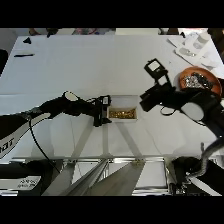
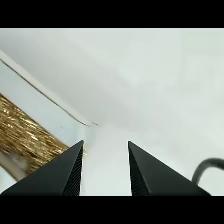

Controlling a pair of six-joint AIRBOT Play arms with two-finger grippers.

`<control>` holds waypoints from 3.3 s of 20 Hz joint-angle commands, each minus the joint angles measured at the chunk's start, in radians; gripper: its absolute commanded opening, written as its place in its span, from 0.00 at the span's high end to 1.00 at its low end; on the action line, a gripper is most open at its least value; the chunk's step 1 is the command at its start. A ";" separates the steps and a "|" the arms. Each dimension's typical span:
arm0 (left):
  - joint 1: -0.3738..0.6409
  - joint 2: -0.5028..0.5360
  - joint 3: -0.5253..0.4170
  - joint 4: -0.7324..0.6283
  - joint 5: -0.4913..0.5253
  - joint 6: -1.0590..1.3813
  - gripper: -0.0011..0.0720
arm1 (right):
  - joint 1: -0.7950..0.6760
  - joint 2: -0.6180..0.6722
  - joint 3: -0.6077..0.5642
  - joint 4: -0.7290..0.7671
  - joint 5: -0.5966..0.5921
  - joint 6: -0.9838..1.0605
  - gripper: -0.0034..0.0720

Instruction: Fold the box and place the chain.

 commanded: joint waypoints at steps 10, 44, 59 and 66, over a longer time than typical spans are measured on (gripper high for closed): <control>0.000 0.001 0.000 0.000 0.001 0.000 0.59 | -0.280 -0.372 -0.018 0.467 0.127 -1.323 0.55; 0.000 0.001 0.000 0.000 0.000 0.000 0.59 | -0.085 -0.224 -0.017 0.638 0.093 -1.250 0.94; 0.000 0.001 0.000 0.000 0.000 0.000 0.59 | 0.100 -0.219 0.024 0.611 0.009 -1.120 0.44; 0.000 0.001 0.000 0.000 0.001 0.000 0.59 | -0.020 -0.233 0.310 0.445 0.106 -0.596 0.65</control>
